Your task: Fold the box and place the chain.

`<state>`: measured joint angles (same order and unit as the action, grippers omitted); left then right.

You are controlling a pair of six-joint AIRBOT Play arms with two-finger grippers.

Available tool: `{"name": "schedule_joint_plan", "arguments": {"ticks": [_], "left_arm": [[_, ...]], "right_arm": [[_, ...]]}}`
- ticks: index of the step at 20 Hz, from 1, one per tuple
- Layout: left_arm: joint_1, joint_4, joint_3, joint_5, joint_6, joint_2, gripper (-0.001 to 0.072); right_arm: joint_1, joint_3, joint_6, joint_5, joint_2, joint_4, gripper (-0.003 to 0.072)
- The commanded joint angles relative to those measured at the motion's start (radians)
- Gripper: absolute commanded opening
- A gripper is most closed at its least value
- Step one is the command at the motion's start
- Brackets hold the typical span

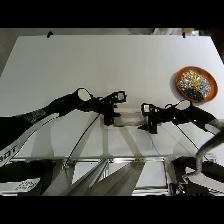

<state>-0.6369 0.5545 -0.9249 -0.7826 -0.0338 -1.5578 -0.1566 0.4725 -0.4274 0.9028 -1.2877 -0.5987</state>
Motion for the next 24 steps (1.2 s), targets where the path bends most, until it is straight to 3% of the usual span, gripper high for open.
{"name": "schedule_joint_plan", "arguments": {"ticks": [1, 24], "left_arm": [[-0.001, 0.0, 0.0, 0.0, 0.0, 0.001, 0.0011], [0.0, -0.008, 0.0, -0.011, 0.0, 0.001, 0.0011]], "right_arm": [[0.0, -0.001, 0.0, 0.0, 0.0, -0.001, 0.0431], [0.0, -0.001, 0.0, 0.0, 0.0, -0.001, 0.0431]]}}
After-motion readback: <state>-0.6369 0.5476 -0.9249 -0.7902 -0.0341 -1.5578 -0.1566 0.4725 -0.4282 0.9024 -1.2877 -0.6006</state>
